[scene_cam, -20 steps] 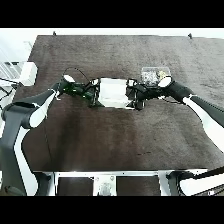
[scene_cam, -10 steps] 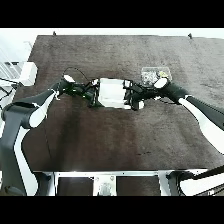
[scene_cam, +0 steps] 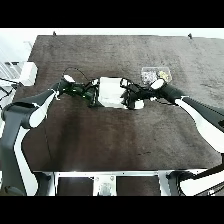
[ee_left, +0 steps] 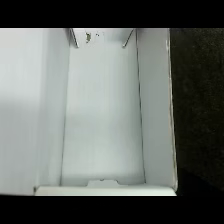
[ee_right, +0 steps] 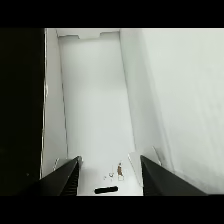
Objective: Fold the box and place the chain.
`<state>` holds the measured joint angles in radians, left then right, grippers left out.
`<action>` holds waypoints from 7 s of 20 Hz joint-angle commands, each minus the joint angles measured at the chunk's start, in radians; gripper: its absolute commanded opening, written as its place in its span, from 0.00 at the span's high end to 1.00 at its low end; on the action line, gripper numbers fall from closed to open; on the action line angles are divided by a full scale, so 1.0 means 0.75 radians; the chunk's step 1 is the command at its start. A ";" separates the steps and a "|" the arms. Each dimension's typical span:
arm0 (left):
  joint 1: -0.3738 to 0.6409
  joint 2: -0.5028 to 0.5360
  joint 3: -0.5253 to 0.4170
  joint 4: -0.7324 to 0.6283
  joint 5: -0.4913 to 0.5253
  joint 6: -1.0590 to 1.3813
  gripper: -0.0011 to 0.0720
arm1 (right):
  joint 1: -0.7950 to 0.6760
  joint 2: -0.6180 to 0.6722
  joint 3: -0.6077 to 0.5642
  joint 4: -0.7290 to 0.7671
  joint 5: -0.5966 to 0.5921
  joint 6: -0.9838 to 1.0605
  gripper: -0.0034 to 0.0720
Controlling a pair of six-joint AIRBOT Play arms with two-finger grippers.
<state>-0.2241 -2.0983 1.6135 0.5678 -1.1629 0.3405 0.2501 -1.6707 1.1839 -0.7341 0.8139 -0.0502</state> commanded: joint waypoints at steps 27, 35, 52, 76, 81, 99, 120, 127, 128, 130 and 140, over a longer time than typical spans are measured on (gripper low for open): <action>-0.001 -0.001 0.000 -0.001 0.002 -0.001 0.67 | -0.540 0.292 -0.140 -0.174 0.215 1.566 0.95; -0.001 -0.001 0.000 -0.001 0.002 -0.001 0.67 | -0.513 0.061 -0.199 -0.022 0.208 1.592 0.95; -0.001 -0.001 0.000 -0.001 0.002 0.000 0.67 | -0.239 0.124 -0.154 0.243 0.162 1.455 0.66; -0.001 -0.001 0.000 -0.001 0.002 -0.001 0.67 | -0.010 0.107 0.060 -0.240 0.108 2.001 0.43; -0.001 -0.001 0.000 -0.001 0.001 -0.001 0.67 | 0.051 0.028 0.164 -0.445 0.186 2.195 0.43; -0.001 -0.001 0.000 -0.001 0.000 -0.001 0.67 | 0.190 -0.160 0.549 -1.015 0.536 2.746 0.44; -0.001 -0.001 0.000 -0.005 0.001 0.000 0.67 | 0.263 -0.340 0.742 -1.055 0.696 3.037 0.67; -0.001 -0.001 0.000 -0.005 0.004 0.001 0.67 | 0.263 -0.350 0.743 -1.047 0.669 3.065 0.84; -0.001 -0.001 0.000 -0.005 0.004 0.001 0.67 | 0.263 -0.349 0.744 -1.046 0.662 3.065 0.92; -0.001 -0.001 0.000 -0.006 0.004 0.001 0.67 | 0.276 -0.349 0.744 -1.049 0.660 3.065 0.94; -0.001 -0.001 0.000 -0.006 0.004 0.000 0.67 | 0.278 -0.222 0.750 -1.058 0.679 2.950 0.34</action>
<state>-0.2249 -2.0987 1.6131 0.5632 -1.1610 0.3405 0.4576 -1.8778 1.7454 -1.5291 1.3048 2.2017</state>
